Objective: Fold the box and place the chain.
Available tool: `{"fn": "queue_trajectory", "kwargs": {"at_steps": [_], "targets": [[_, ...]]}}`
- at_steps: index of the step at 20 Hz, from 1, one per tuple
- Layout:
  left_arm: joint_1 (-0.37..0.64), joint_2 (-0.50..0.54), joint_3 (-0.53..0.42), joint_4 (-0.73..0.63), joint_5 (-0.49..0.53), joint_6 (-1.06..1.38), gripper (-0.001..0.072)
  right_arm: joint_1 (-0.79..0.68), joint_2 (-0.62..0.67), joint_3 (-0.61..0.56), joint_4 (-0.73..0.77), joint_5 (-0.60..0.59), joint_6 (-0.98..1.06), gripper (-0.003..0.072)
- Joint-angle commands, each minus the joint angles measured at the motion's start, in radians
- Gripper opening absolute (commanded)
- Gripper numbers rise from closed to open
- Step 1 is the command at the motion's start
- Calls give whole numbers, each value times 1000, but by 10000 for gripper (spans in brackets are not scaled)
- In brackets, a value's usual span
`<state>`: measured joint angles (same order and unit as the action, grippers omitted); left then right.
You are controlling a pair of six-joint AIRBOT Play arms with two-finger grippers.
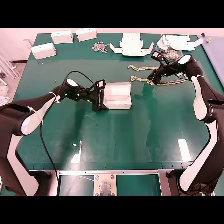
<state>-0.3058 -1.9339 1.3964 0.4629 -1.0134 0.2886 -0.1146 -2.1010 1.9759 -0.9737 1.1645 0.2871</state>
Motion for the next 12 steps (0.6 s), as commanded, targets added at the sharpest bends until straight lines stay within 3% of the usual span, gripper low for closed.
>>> {"fn": "queue_trajectory", "kwargs": {"at_steps": [1,4,5,6,7,12], "targets": [[1,0,0,0,0,0,469,1,35,5,5,53,36,9],[1,0,0,0,0,0,469,1,43,5,3,74,60,10],[1,0,0,0,0,0,469,0,41,4,4,74,48,69],[1,0,0,0,0,0,469,0,36,4,4,74,25,342],[1,0,0,0,0,0,469,0,30,4,3,74,3,454],[1,0,0,0,0,0,469,0,-14,3,-111,6,-28,454]]}}
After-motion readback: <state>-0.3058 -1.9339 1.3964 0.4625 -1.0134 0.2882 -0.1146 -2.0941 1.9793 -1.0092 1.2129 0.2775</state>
